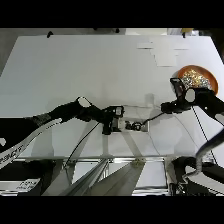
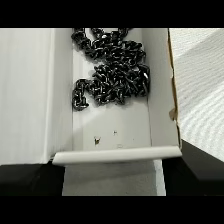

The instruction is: Fold the box and place the chain.

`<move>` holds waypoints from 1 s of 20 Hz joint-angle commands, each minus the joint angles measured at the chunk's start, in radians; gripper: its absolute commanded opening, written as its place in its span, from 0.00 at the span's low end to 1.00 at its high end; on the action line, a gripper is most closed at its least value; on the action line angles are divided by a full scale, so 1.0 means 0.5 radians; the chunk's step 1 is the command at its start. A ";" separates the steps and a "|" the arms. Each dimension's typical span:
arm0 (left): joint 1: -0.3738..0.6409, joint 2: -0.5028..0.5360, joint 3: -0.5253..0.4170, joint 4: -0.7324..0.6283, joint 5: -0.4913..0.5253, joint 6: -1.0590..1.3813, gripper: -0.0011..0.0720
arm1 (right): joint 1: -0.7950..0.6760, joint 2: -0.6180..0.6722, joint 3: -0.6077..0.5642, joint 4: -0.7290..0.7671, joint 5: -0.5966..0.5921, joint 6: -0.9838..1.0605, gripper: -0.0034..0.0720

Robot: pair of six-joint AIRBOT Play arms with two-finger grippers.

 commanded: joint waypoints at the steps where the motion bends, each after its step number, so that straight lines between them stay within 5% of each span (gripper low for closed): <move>1: 0.001 0.002 0.002 0.001 0.000 0.000 0.20 | 0.002 -0.013 -0.012 0.019 -0.014 0.011 0.07; 5: 0.001 0.001 0.002 0.001 0.001 0.000 0.20 | 0.002 0.155 -0.012 0.021 0.054 -0.034 0.07; 11: 0.001 0.002 0.002 0.000 0.000 0.000 0.20 | 0.002 0.871 -0.012 0.194 0.249 -0.156 0.07; 20: 0.001 0.002 0.002 0.001 0.001 0.000 0.20 | 0.003 1.583 -0.012 0.842 0.690 -0.259 0.07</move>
